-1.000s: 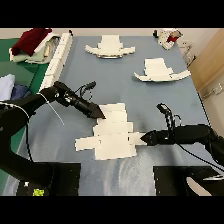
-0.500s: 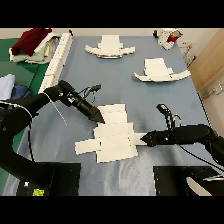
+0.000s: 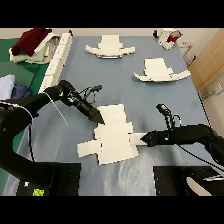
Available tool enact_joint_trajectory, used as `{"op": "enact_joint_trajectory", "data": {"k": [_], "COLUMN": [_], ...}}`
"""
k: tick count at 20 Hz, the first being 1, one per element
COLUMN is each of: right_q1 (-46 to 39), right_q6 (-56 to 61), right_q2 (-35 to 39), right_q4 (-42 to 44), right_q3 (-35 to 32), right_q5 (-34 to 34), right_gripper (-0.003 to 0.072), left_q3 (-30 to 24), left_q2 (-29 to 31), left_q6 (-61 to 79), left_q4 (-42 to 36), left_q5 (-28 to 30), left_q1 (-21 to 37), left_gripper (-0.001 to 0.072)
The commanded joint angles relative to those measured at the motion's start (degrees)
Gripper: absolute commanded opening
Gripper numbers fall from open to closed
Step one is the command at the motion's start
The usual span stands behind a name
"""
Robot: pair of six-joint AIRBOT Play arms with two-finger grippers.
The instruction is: Fold the box.
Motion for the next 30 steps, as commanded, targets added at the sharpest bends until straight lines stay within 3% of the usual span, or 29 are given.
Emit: {"op": "enact_joint_trajectory", "data": {"k": [1,2,5,7,12,13,14,18,23,27,28,30], "right_q1": [-0.13,-0.13,-0.15,-0.17,-0.17,-0.17,-0.17,-0.15,-0.15,-0.15,-0.15,-0.15], "right_q6": [0.00,0.00,0.15,4.57,32.22,37.22,41.11,49.09,51.71,52.76,52.76,52.81], "right_q2": [0.00,-0.02,0.00,-0.02,0.00,0.00,-0.02,-0.02,-0.02,-0.02,-0.02,-0.02], "right_q4": [-0.42,-1.14,-7.04,-15.30,-43.41,-47.08,-49.79,-51.78,-51.78,-51.78,-51.78,-51.76], "right_q3": [0.00,0.13,1.31,2.47,6.84,7.85,8.74,10.64,10.62,10.62,10.62,10.62], "right_q5": [0.42,0.63,0.85,1.86,2.80,2.80,2.82,3.23,3.28,4.17,4.37,4.48], "right_gripper": [0.0130,0.0234,0.0233,0.0233,0.0236,0.0333,0.0490,0.0509,0.0508,0.0508,0.0508,0.0508], "left_q3": [0.04,0.04,0.31,1.14,1.33,1.31,1.09,-3.89,-16.04,-25.53,-27.23,-28.79], "left_q2": [-0.02,-0.02,-0.02,0.46,7.67,9.46,11.19,18.78,29.99,37.79,38.88,38.97], "left_q6": [0.90,0.90,3.23,7.50,19.76,21.75,23.82,29.99,38.21,40.44,40.39,39.56], "left_q4": [0.17,0.00,0.04,-0.02,0.09,0.15,0.28,0.28,0.22,0.26,0.24,0.17], "left_q5": [0.09,0.09,0.13,0.52,10.19,12.22,14.03,23.56,37.94,54.42,56.59,55.45], "left_q1": [0.04,0.07,0.07,0.02,-2.78,-3.89,-4.98,-9.22,-16.28,-24.83,-26.43,-28.04], "left_gripper": [0.0016,0.0016,0.0015,0.0014,0.0013,0.0013,0.0012,0.0010,0.0010,0.0012,0.0013,0.0014]}}
